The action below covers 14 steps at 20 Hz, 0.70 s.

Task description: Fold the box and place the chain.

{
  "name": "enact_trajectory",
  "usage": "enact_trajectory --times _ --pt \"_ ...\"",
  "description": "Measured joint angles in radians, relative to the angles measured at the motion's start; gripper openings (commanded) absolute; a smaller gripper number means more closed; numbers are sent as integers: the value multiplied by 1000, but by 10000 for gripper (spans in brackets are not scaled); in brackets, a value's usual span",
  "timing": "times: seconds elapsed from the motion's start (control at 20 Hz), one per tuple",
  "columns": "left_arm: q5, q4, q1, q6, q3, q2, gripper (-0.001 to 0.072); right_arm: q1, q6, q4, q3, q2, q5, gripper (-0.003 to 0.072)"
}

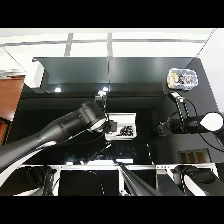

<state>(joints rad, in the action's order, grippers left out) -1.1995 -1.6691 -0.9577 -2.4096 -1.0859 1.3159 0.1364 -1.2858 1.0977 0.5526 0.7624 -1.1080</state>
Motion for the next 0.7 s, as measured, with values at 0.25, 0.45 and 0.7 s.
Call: enact_trajectory --times 0.25,0.45,0.7 --pt "-11 -154 13 -61 186 -229 542 1 0 -2 0 0 24 377" --pt "226 -22 192 -61 422 -404 542 1 0 -2 0 0 43 377" --pt "463 551 382 637 588 -480 718 1 0 -8 0 0 74 377"
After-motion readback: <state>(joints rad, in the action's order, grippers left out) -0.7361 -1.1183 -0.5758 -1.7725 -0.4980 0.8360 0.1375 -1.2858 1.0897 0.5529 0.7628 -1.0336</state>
